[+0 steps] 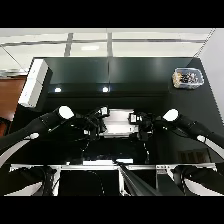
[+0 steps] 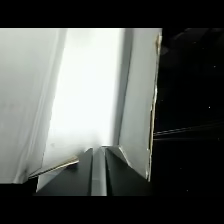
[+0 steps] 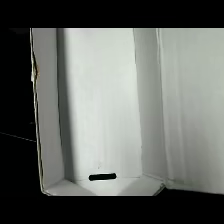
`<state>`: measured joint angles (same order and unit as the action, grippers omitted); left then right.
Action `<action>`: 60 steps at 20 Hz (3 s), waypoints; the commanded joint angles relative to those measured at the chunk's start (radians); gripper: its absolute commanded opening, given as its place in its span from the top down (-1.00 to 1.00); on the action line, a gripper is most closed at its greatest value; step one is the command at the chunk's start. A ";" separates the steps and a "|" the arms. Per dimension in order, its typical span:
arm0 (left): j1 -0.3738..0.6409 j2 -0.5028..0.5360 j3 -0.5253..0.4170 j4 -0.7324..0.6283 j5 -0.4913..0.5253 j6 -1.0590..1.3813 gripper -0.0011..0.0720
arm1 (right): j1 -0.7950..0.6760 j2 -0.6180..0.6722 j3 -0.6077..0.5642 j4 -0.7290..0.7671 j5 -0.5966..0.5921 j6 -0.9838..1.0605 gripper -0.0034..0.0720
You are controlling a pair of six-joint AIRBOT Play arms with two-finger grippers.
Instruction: Fold the box and place the chain.
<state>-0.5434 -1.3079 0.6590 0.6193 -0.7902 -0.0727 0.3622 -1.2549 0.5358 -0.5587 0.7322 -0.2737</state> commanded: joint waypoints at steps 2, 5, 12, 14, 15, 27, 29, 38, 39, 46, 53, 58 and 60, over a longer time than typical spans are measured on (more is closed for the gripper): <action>0.001 0.003 0.005 0.008 -0.005 -0.008 0.31 | 0.001 -0.001 0.000 0.000 0.000 0.000 -0.06; 0.029 0.055 0.050 0.175 -0.068 -0.178 0.89 | 0.001 -0.001 0.000 0.001 0.000 0.000 -0.06; 0.301 0.347 0.065 0.521 -0.148 -0.777 0.89 | 0.001 -0.001 0.000 0.006 -0.002 0.000 -0.06; 0.431 0.352 0.040 0.519 -0.190 -1.033 0.89 | 0.001 -0.001 0.000 0.006 -0.002 0.000 -0.06; 0.487 0.340 0.018 0.515 -0.231 -1.150 0.89 | 0.001 -0.001 0.000 0.005 -0.002 0.000 -0.06; 0.442 0.005 -0.119 0.061 -0.233 -1.139 0.89 | 0.001 -0.001 0.000 0.004 -0.002 0.000 -0.06; 0.394 -0.032 -0.118 0.029 -0.218 -1.089 0.89 | 0.001 -0.001 0.000 0.004 -0.002 0.000 -0.06; 0.402 -0.071 -0.111 -0.329 -0.337 -0.725 0.66 | 0.001 -0.001 0.000 0.004 -0.002 0.000 -0.06; 0.412 -0.071 -0.110 -0.329 -0.346 -0.720 0.37 | 0.001 -0.001 0.000 0.004 -0.002 0.000 -0.06; 0.368 -0.071 -0.093 -0.292 -0.348 -0.721 -0.75 | 0.001 -0.001 0.000 0.004 -0.003 0.000 -0.06; 0.285 -0.071 0.020 -0.206 -0.361 -0.859 -0.48 | 0.001 -0.001 0.000 0.004 -0.003 0.000 -0.06; 0.229 -0.071 0.124 -0.026 -0.359 -1.064 -0.48 | 0.001 -0.001 0.000 0.004 -0.003 0.000 -0.06; 0.198 -0.071 0.156 0.035 -0.346 -1.148 -0.48 | 0.001 -0.001 0.000 0.004 -0.003 0.000 -0.06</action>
<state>-0.3084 -1.3785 0.7650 0.5484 -1.1511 -1.0855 0.3622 -1.2556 0.5358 -0.5545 0.7296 -0.2737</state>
